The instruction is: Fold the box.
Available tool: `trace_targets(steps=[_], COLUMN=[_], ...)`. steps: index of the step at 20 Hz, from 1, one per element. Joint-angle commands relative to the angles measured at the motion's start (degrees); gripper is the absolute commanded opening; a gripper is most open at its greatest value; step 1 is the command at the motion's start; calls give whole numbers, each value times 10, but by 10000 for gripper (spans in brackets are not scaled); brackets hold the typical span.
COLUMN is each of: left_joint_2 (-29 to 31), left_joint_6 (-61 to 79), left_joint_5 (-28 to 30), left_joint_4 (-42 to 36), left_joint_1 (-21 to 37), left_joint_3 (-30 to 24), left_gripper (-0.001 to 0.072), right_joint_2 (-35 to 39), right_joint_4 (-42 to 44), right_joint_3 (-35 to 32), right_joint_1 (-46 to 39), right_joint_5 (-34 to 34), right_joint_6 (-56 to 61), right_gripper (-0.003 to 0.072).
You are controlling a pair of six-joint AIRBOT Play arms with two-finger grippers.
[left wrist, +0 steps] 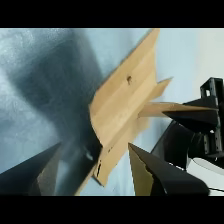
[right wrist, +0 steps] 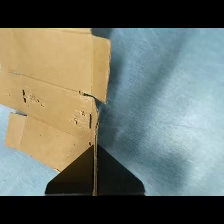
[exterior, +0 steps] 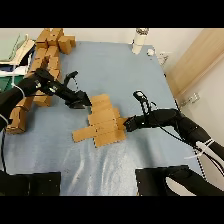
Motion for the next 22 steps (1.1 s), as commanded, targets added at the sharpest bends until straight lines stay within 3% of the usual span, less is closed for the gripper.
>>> trace_targets(steps=[1,4,6,8,9,10,11,17,18,19,21,22], left_joint_2=[-35,-57,-60,-60,-60,-60,-60,-60,-60,-60,-61,-61], left_joint_6=[29,68,101,110,112,122,128,136,139,148,162,176], left_joint_5=[18,21,13,-7,-18,-28,-36,-42,-42,-42,-43,-44], left_joint_4=[-48,-112,-151,-158,-158,-158,-158,-158,-158,-158,-158,-158], left_joint_1=[-22,-35,-36,-36,-36,-36,-36,-36,-36,-36,-36,-36], left_joint_3=[-2,-2,-2,-2,-2,-2,-2,-2,-2,-2,-2,-2], left_gripper=[629,627,461,460,414,263,225,206,49,13,13,13], right_joint_2=[9,9,9,9,9,9,9,9,9,9,9,9], right_joint_4=[0,0,0,-1,-1,-2,-2,-3,-3,-3,-3,-3], right_joint_3=[-5,-5,-5,-5,-5,-5,-5,-5,-5,-5,-5,-5], right_joint_1=[12,12,12,12,12,12,12,12,12,12,12,12], right_joint_5=[17,17,17,17,17,17,17,16,16,16,16,16], right_joint_6=[-3,-3,-3,-3,-3,-3,-3,-3,-3,-3,-3,-3], right_gripper=[4,4,4,4,4,4,4,4,4,4,5,45])
